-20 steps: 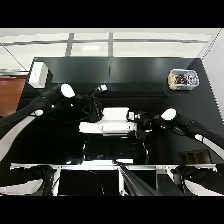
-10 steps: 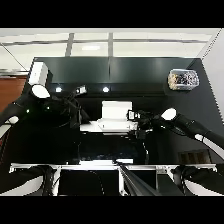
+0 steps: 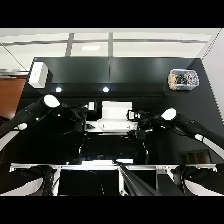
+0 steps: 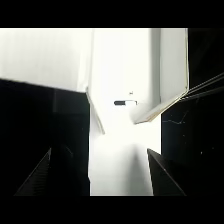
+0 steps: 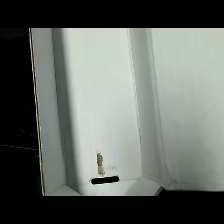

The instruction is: Fold the box and place the chain.

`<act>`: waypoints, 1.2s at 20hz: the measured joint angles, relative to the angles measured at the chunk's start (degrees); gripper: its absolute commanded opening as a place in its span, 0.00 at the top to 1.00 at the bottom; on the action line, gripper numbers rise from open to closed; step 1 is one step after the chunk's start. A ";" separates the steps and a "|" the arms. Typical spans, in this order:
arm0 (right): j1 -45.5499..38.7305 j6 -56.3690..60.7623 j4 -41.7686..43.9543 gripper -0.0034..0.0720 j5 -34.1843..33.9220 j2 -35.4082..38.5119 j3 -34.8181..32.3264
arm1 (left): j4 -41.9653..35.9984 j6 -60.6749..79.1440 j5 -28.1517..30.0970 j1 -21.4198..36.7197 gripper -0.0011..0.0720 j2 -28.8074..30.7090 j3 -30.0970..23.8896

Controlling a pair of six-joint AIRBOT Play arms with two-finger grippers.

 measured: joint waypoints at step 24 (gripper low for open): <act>0.00 0.02 0.00 0.73 -0.02 0.00 0.00 | -11.69 1.84 -1.40 -4.11 0.61 -3.28 -0.11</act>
